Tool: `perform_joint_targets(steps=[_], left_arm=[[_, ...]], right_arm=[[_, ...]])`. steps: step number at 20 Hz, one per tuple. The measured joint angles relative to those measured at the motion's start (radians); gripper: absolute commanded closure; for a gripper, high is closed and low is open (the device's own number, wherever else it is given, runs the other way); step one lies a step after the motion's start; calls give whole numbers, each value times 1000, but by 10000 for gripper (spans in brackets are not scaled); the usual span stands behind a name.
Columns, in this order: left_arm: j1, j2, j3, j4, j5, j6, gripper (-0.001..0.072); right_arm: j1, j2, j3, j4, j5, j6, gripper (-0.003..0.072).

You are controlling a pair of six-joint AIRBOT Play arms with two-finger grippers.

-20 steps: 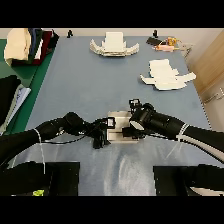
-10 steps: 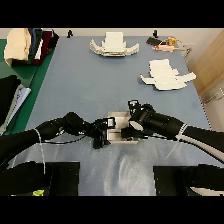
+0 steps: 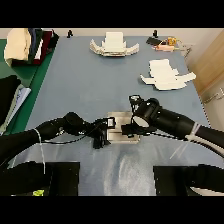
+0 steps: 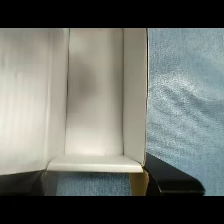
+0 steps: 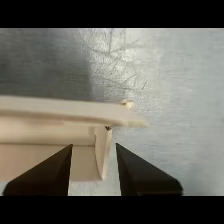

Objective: Fold the box.

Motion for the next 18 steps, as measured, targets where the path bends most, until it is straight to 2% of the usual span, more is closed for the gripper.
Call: perform_joint_targets(steps=[1,3,4,8,11,13,18], left_arm=[[0,0,0,0,0,0,299],[0,0,0,0,0,-1,298],[0,0,0,0,0,0,298],[0,0,0,0,0,-1,298],[0,0,0,0,0,0,298],[0,0,0,0,0,-1,298],[0,0,0,0,0,-1,298]], right_arm=[[0,24,14,-7,20,-3,414],[-11,74,36,-39,66,-17,604],[-26,96,43,-59,89,-30,665],[-171,122,55,-86,138,-154,683],[-337,74,58,8,107,-317,683],[-455,15,59,135,70,-447,683],[-697,-174,60,583,49,-771,683]])
